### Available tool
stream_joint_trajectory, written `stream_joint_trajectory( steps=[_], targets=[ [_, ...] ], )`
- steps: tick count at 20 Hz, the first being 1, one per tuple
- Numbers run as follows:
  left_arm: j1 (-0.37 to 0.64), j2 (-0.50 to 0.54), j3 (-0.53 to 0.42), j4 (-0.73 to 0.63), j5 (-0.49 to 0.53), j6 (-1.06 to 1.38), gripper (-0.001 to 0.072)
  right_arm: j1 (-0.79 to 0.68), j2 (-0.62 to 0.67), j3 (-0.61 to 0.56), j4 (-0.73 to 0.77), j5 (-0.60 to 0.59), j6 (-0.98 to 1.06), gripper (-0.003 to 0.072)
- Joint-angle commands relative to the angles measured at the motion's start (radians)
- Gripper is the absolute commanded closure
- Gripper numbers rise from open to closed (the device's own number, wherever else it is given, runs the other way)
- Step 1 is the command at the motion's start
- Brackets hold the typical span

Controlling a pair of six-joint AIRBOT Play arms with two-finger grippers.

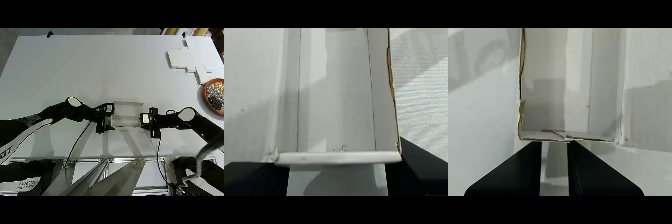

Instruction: Fold the box and place the chain.

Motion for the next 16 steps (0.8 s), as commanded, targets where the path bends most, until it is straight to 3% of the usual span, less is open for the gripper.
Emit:
stream_joint_trajectory(
  steps=[1, 6, 8, 9, 10, 13, 14, 15, 16],
  targets=[
    [0.000, 0.000, 0.000, 0.000, 0.000, 0.000, 0.0674, 0.001, -0.051, 0.000, 0.134, -0.016, -0.054, 0.0510],
    [0.000, 0.000, 0.000, 0.000, 0.000, 0.000, 0.0674, 0.001, -0.054, -0.002, 0.176, -0.015, -0.077, 0.0486],
    [0.000, 0.000, 0.000, 0.000, 0.000, 0.000, 0.0674, 0.001, -0.059, -0.004, 0.193, -0.013, -0.077, 0.0232],
    [0.000, 0.000, 0.000, 0.000, 0.000, 0.000, 0.0674, 0.001, -0.063, -0.004, 0.192, -0.012, -0.076, 0.0145],
    [0.000, 0.000, 0.000, 0.000, 0.000, 0.000, 0.0674, 0.001, -0.063, -0.004, 0.189, -0.012, -0.065, 0.0131],
    [0.000, 0.000, 0.000, 0.000, 0.000, 0.000, 0.0674, 0.001, -0.047, -0.004, 0.107, -0.011, 0.077, 0.0142],
    [0.000, 0.000, 0.000, 0.000, 0.000, 0.000, 0.0674, 0.001, -0.026, -0.004, 0.045, -0.012, 0.169, 0.0182],
    [0.000, 0.000, 0.000, 0.000, 0.000, 0.000, 0.0674, 0.001, 0.003, -0.004, -0.033, -0.011, 0.286, 0.0278],
    [0.000, 0.000, 0.000, 0.000, 0.000, 0.000, 0.0674, 0.001, 0.037, -0.004, -0.106, -0.011, 0.396, 0.0428]
  ],
)
